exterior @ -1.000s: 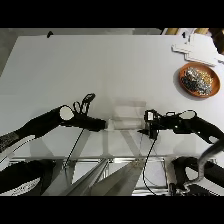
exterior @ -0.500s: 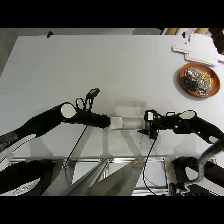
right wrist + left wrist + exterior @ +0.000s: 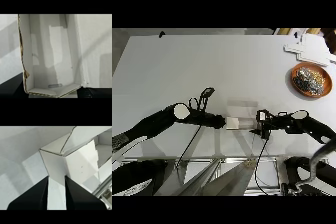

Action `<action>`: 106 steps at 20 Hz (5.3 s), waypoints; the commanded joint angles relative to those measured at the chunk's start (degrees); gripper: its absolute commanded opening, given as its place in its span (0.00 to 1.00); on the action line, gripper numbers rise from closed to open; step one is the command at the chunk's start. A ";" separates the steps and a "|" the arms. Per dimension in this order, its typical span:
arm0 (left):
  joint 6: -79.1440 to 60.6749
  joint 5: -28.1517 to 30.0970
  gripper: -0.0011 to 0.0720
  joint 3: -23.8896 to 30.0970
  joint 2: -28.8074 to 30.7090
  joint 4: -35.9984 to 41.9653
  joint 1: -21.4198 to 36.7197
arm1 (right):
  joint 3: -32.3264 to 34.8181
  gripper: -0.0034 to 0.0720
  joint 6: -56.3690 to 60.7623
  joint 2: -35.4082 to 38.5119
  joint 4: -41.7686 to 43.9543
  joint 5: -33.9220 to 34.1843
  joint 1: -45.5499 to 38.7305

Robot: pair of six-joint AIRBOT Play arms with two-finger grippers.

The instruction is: Fold the box and place the chain.

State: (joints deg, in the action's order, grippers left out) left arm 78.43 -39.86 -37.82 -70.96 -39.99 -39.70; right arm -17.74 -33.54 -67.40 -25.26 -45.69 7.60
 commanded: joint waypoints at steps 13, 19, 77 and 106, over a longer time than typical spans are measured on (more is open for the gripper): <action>1.46 -1.27 0.40 -2.73 -1.09 -1.92 -0.76 | 0.00 0.59 0.02 0.02 0.02 0.02 0.02; 9.44 -1.33 0.40 -4.98 -2.75 -9.62 -3.23 | 0.00 0.59 0.02 0.02 0.00 0.02 0.02; 55.49 -30.84 0.25 -36.33 -26.34 -42.97 -14.84 | 0.00 0.59 0.02 0.02 0.02 0.02 0.02; 10.49 -48.48 0.40 -35.43 -1.25 -40.37 -0.85 | 0.00 0.59 0.02 0.02 0.00 0.02 0.02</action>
State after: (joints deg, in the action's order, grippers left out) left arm 101.06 -82.78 -73.82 -77.28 -79.66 -43.64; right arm -17.74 -33.52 -67.37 -25.28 -45.63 7.60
